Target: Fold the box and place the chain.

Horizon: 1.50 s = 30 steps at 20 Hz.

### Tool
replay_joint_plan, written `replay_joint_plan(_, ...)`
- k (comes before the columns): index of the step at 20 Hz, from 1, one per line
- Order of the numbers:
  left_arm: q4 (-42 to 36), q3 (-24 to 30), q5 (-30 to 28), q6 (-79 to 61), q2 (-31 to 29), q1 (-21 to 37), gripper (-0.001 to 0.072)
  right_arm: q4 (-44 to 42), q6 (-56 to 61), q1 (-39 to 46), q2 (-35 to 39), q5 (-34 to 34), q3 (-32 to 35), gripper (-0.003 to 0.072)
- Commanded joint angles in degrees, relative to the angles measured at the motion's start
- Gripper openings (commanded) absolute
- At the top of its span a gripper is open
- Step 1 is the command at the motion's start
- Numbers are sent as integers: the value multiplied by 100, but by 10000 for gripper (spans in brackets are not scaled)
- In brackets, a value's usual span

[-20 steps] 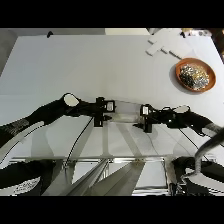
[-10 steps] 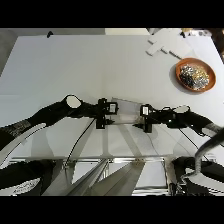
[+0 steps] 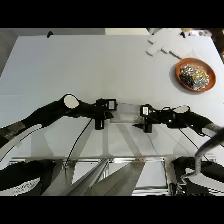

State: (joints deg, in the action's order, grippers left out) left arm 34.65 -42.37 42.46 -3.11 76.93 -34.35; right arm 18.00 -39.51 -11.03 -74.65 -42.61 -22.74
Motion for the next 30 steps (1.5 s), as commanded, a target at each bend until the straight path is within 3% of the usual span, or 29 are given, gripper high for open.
replay_joint_plan(1, 955, -2, 398, 1652, -529, 350, 4, -4, 0, -4, 4, -2, 0, 297)
replay_joint_plan(7, 2747, 0, 914, 5698, -1620, 1587, 4, -4, 0, -4, 4, -2, 0, 297)
replay_joint_plan(11, 2774, 4, 1384, 7434, -1392, 2013, 7, -4, 0, -4, 4, -2, 0, 297)
replay_joint_plan(14, 2177, 4, 1587, 7385, -804, 1731, 5, -4, 2, -4, 4, -2, 0, 297)
replay_joint_plan(19, 1860, 4, 1106, 7552, 120, 1248, 5, -4, 0, -4, 4, -2, 0, 297)
replay_joint_plan(30, 442, -4, 970, 6474, 219, 723, 9, -4, 0, -4, 4, -2, 0, 297)
